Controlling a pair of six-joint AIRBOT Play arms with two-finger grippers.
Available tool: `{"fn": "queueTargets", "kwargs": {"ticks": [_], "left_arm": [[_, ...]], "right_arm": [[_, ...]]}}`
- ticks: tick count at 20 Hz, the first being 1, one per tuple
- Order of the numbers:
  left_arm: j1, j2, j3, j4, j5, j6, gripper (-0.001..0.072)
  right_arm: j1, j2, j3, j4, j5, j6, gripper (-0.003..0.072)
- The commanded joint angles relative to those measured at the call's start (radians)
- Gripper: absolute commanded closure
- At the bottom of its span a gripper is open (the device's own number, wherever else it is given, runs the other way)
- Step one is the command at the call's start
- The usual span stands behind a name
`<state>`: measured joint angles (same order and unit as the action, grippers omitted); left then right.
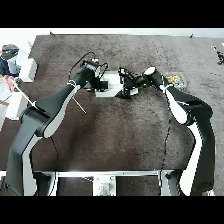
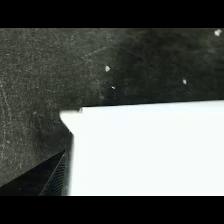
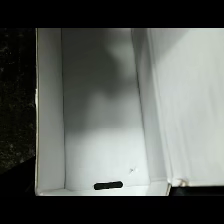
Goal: Fold the box and place the chain.
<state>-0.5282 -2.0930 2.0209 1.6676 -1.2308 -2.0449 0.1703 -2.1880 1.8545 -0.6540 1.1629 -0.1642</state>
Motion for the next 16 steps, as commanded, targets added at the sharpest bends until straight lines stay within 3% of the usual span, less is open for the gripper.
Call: {"fn": "queueTargets", "kwargs": {"ticks": [1,4,11,14,16], "left_arm": [[0.0,0.043,0.002,-0.006,-0.012,0.039,0.0262],[0.0,0.104,0.015,0.006,-0.039,0.048,0.0263],[0.0,0.211,0.018,0.055,-0.069,0.368,0.0263],[0.011,0.218,0.02,0.04,0.02,0.457,0.0263],[0.05,0.218,0.021,-0.069,0.033,0.566,0.0263]], "right_arm": [[0.0,0.0,0.0,0.0,0.0,0.0,0.0156],[0.0,0.0,0.0,0.0,0.0,0.0,0.0157],[0.0,0.0,0.0,0.0,0.0,0.0,0.0156],[0.0,0.0,0.0,0.0,0.0,0.0,0.0157],[0.0,0.0,0.0,0.0,0.0,0.0,0.0157]]}}
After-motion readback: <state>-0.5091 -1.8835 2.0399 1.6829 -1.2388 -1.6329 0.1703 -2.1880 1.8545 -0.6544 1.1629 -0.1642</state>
